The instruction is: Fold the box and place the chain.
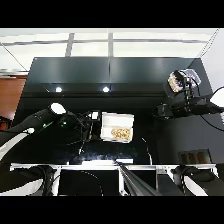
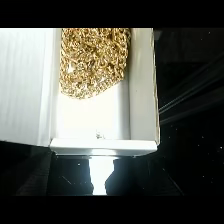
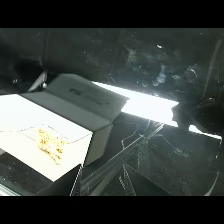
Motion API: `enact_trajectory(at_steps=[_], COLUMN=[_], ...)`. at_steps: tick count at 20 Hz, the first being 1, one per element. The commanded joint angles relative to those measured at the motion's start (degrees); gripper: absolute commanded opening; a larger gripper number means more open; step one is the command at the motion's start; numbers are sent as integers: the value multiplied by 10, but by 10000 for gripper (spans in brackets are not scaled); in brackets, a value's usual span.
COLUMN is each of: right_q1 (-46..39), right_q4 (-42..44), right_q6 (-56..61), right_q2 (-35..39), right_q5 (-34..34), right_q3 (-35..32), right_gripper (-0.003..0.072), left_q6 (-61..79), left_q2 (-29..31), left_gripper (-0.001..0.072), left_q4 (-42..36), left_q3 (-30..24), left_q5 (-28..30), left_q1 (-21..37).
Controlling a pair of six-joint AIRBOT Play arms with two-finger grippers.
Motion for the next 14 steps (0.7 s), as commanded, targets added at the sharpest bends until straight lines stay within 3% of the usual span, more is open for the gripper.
enact_trajectory(at_steps=[1,9,10,11,12,13,14], right_q1=[0,0,0,0,0,0,0], right_q4=[0,0,-2,-10,-18,-28,-28], right_q6=[0,0,0,0,0,0,-6], right_q2=[0,0,0,0,0,0,-1], right_q5=[-7,-7,-8,-8,-8,-11,-16], right_q3=[0,0,0,0,0,0,0], right_gripper=[324,323,324,324,326,448,720], left_q6=[-1,-4,-4,-4,-4,-4,-4], left_q2=[0,0,0,0,0,0,0], left_gripper=[692,679,583,424,354,348,348], left_q4=[-7,-3,-3,-3,-3,-3,-3], left_q3=[1,1,1,1,1,1,1], left_q5=[5,19,19,19,18,19,19], left_q1=[-1,-21,-21,-21,-21,-21,-21])
